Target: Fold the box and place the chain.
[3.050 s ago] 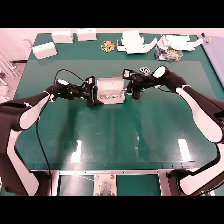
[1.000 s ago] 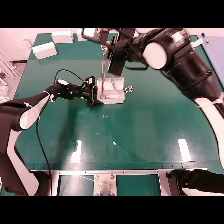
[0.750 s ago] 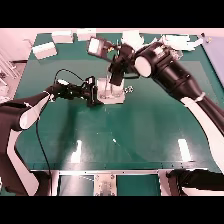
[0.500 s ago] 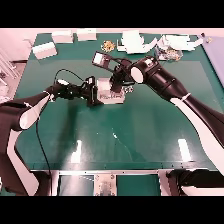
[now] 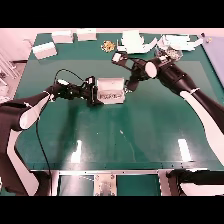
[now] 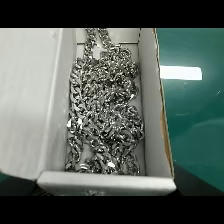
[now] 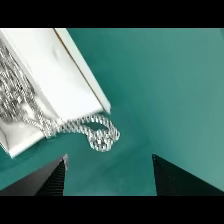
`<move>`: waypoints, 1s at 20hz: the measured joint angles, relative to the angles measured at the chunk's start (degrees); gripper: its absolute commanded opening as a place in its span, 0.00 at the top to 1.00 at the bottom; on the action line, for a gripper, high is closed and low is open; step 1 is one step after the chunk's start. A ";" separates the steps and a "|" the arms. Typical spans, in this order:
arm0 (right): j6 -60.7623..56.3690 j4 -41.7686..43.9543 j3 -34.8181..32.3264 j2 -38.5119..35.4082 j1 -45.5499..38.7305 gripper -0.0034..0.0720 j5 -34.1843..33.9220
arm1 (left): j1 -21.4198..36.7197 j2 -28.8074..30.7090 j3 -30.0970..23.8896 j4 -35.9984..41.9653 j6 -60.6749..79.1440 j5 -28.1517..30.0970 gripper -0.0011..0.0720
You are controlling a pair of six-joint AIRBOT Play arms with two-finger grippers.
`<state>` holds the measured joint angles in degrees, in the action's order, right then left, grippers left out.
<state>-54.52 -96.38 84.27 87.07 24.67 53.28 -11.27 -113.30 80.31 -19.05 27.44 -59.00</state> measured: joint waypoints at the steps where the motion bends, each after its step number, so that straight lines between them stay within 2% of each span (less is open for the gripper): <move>1: 3.50 1.62 -1.31 0.00 -1.88 0.13 0.07 | 0.00 0.00 0.00 0.00 0.00 0.00 0.28; 5: 23.47 14.47 -6.64 1.70 -8.81 0.13 -2.99 | 0.00 0.00 -0.02 0.00 0.00 0.00 0.28; 8: 38.53 26.80 -8.33 4.90 -11.80 0.13 -4.72 | 0.00 0.00 -0.02 0.00 0.00 0.00 0.28; 11: 49.68 35.69 -8.96 8.63 -12.92 0.13 -5.53 | 0.00 0.00 0.00 0.02 0.02 0.00 0.28; 20: 63.52 46.45 -6.97 15.02 -13.29 0.13 -6.27 | 0.00 0.00 0.00 0.00 0.02 0.02 0.28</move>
<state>8.99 -49.93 77.30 102.08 11.38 47.00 -11.27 -113.30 80.31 -19.05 27.46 -58.98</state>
